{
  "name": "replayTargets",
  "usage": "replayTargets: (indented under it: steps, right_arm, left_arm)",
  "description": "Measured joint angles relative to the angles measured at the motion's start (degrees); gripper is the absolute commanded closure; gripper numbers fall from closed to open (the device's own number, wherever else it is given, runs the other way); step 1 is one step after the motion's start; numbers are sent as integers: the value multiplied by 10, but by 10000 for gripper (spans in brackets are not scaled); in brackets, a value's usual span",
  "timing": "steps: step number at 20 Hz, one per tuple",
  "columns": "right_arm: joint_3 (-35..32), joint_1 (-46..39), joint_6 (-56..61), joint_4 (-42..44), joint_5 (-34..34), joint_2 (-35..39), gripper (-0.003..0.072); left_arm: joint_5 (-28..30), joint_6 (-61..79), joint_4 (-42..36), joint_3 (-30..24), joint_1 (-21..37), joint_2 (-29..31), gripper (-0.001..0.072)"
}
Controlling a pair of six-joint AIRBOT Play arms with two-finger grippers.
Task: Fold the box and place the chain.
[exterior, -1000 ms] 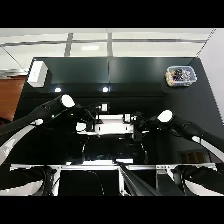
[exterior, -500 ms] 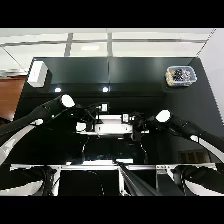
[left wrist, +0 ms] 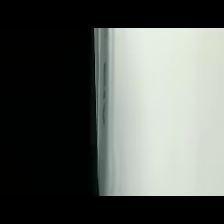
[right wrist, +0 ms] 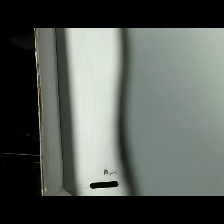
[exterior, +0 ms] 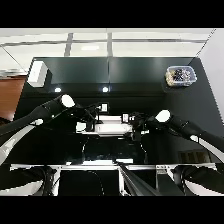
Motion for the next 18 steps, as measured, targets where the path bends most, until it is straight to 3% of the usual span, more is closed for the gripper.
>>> replayTargets:
  steps: [4,5,10,13,14,15,16,17,18]
  right_arm:
    - [0,0,-1,0,-2,0,270]
    - [0,0,-2,0,-1,0,270]
    - [0,0,0,0,-2,0,270]
    - [0,0,0,0,-3,0,270]
    - [0,0,0,0,-3,0,270]
    - [0,0,0,0,-3,0,270]
    - [0,0,0,0,-3,0,270]
    - [0,0,0,0,-4,0,270]
    - [0,0,1,0,-4,0,270]
  left_arm:
    - [6,-5,0,5,1,0,103]
    - [9,-11,-1,9,3,2,10]
    - [-3,-78,36,33,30,44,3]
    - [-42,-152,92,38,62,88,25]
    - [-68,-177,112,40,76,102,90]
    - [-98,-203,127,40,89,114,292]
    - [-129,-233,139,41,103,124,604]
    - [-161,-263,145,41,115,131,682]
    - [-195,-285,150,41,124,135,683]
